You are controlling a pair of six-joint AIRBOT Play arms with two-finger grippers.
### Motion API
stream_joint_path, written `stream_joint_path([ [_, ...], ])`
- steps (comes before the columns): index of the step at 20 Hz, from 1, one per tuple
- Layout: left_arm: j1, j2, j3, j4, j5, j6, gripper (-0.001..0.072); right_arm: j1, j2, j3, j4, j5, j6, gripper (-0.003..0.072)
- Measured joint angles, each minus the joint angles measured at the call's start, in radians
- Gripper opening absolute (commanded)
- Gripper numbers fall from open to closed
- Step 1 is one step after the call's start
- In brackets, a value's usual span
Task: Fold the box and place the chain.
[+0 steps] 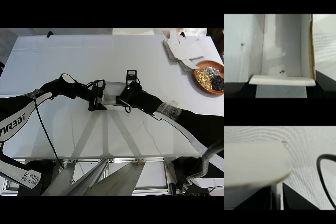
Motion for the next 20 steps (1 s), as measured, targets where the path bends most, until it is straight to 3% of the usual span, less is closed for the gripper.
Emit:
stream_joint_path([
  [16,0.000,0.000,0.000,0.001,0.000,0.000,0.0412,-0.001,-0.033,0.009,0.029,0.002,0.222,0.0169],
  [17,0.000,0.000,0.000,0.001,0.000,0.000,0.0412,-0.001,-0.039,0.009,0.029,0.002,0.225,0.0146],
  [19,0.000,0.000,0.000,0.003,0.000,0.004,0.0412,-0.001,-0.047,0.010,0.028,0.002,0.224,0.0022],
  [20,0.000,0.000,0.000,0.003,0.000,0.003,0.0412,-0.001,-0.050,0.010,0.028,0.005,0.225,0.0012],
])
